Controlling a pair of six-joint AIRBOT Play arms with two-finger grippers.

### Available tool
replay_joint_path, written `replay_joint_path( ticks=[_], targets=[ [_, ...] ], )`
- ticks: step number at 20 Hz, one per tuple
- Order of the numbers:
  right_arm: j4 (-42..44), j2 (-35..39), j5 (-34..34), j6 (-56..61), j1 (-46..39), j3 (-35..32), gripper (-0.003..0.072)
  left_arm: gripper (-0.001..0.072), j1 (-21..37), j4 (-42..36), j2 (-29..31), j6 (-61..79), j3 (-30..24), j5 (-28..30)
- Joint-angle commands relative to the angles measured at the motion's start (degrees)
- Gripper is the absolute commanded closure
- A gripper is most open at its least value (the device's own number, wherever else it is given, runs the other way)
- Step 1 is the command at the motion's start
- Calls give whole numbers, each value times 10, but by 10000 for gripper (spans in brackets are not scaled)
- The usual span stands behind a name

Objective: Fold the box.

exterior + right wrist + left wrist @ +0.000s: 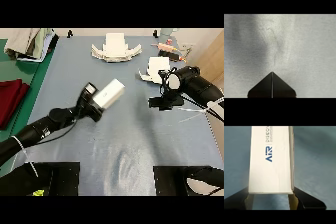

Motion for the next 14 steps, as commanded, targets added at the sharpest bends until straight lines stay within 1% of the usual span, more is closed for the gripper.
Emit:
replay_joint_path(
  ticks=[1,3,6,11,14],
  targets=[
    [0,0,2,2,0,0,683,288,136,5,-17,-23,42,11],
    [0,0,2,2,0,0,683,287,209,21,-62,-23,90,10],
    [0,0,2,2,0,0,683,288,285,29,-165,-23,194,9],
    [0,0,2,2,0,0,683,288,349,31,-369,-23,416,9],
    [0,0,2,2,0,0,684,288,369,57,-464,-23,524,-10]
  ],
)
